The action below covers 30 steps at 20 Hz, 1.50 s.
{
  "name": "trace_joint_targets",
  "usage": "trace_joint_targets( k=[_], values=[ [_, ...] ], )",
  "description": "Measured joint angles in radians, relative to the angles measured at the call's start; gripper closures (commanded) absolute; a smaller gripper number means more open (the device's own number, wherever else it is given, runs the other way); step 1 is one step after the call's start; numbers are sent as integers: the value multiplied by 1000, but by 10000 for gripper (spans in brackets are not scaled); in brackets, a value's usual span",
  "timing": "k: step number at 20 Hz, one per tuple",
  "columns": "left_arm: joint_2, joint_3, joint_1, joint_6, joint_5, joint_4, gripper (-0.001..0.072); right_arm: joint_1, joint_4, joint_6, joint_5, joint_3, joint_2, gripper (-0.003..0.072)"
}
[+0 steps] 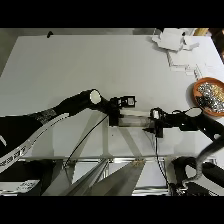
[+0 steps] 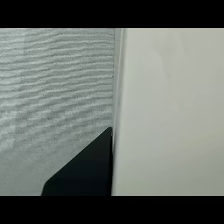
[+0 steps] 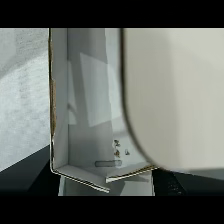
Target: Fold the box and place the chain.
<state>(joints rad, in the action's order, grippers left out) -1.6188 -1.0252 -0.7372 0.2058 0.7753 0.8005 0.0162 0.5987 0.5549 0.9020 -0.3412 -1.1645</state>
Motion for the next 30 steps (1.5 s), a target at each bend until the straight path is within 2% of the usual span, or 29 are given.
trace_joint_targets(
  k=[3, 4, 5, 7, 8, 13, 16, 19, 20, 21, 25, 27, 30],
  values=[
    [0, 0, 0, 0, 0, 0, 700, 0, 0, 0, 0, 0, 0, 290],
    [0, 0, 0, 0, 1, 0, 662, 0, 0, 0, 0, 0, 0, 290],
    [0, 0, 0, 5, 3, 5, 572, 0, 0, 0, 1, 0, 0, 290],
    [2, 2, 3, 6, 16, 21, 323, 0, 3, 2, 5, 0, 0, 290],
    [5, 0, 6, 7, 17, 8, 264, 0, 3, 2, 4, 0, 0, 290],
    [70, 1, 55, 5, 54, 29, 248, 0, 1, 1, 2, 0, 0, 290],
    [134, 0, 104, 52, 114, 89, 277, 0, 0, 0, 1, 0, 0, 290],
    [198, 0, 137, 127, 201, 177, 554, 0, 0, 0, 1, 0, 0, 290],
    [216, 0, 139, 150, 237, 197, 687, 0, 0, 0, 0, 0, 0, 290],
    [229, 0, 136, 165, 274, 214, 709, 0, 0, 0, 0, 0, 0, 290],
    [252, 0, 50, 209, 330, 246, 710, 0, 0, 0, 0, 0, 0, 290],
    [256, 0, -10, 232, 309, 249, 710, 0, 0, 0, 0, 0, 0, 290],
    [259, 1, -97, 268, 202, 241, 709, 0, 0, 0, 0, 0, 0, 290]
  ],
)
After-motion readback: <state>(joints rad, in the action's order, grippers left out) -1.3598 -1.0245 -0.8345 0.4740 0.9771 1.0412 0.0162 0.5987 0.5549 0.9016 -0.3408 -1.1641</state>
